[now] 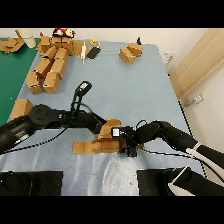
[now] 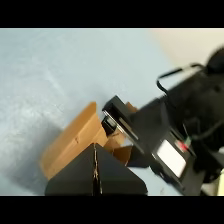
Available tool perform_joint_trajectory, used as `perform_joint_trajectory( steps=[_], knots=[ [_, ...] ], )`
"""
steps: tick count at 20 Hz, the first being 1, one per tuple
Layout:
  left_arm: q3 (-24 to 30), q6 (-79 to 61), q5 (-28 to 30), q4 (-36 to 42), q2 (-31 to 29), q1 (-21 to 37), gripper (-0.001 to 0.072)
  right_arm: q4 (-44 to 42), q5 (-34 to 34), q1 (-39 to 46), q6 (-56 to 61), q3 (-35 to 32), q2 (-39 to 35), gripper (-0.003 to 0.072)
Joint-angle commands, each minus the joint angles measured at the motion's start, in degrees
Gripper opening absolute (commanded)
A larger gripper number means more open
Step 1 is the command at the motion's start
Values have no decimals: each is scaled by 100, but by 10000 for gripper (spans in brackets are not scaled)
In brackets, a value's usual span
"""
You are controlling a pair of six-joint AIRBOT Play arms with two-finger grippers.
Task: Fold the box.
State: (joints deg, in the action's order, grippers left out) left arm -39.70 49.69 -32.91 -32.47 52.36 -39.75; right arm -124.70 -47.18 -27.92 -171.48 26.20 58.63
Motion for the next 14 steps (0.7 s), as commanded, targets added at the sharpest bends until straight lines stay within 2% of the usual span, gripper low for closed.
perform_joint_trajectory(
  steps=[1,2,4,7,8,9,10,14],
  knots=[
    [7,1104,-951,-2448,-1147,17,7,-2,-2,-4,2,-2,-2,535],
    [35,1399,-1311,-3056,-1458,-11,7,0,-2,-4,2,-2,-2,535],
    [197,1456,-1757,-3729,-1932,-131,8,-2,-2,-4,2,-2,-2,534],
    [702,763,-1969,-3864,-2159,-374,13,-2,-2,-4,2,-2,-2,535],
    [890,511,-1902,-3866,-2122,-492,49,-2,-2,-4,2,-2,-2,535],
    [1036,315,-1722,-3851,-2039,-612,381,0,-2,-4,2,-2,-2,535],
    [1158,195,-1427,-3845,-1908,-741,672,-2,-2,-4,2,-2,-2,535],
    [1215,-229,-658,-3792,-1097,-1300,670,0,-2,-4,2,-2,-2,534]
  ],
)
